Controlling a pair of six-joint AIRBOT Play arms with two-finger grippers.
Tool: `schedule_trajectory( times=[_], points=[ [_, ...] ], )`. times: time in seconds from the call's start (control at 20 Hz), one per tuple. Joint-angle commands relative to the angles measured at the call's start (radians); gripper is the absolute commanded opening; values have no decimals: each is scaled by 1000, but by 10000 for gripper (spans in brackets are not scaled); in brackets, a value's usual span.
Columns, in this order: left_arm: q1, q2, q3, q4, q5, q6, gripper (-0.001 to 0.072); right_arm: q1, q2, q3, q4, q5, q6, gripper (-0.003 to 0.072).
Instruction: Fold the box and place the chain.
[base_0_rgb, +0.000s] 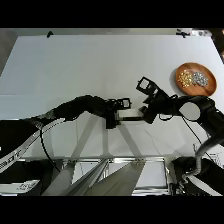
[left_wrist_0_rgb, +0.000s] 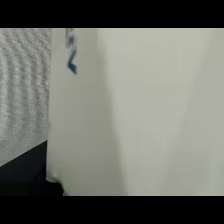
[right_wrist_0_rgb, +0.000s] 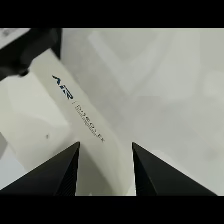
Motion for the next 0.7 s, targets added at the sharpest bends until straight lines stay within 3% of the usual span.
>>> schedule_trajectory(
  times=[0.0, 0.25, 0.45, 0.65],
  points=[
    [-1, 1, 0, -2, 0, -1, 316, 13, 3, -46, 30, 18, -46, 336],
    [-1, 1, 0, -2, 0, -1, 316, 13, 5, -46, 191, 40, -230, 384],
    [-1, 1, 0, -2, 0, -1, 316, 13, 5, -46, 185, 69, -272, 408],
    [-1, 1, 0, -2, 0, -1, 316, 13, -3, -46, 156, 13, -283, 407]
  ],
)
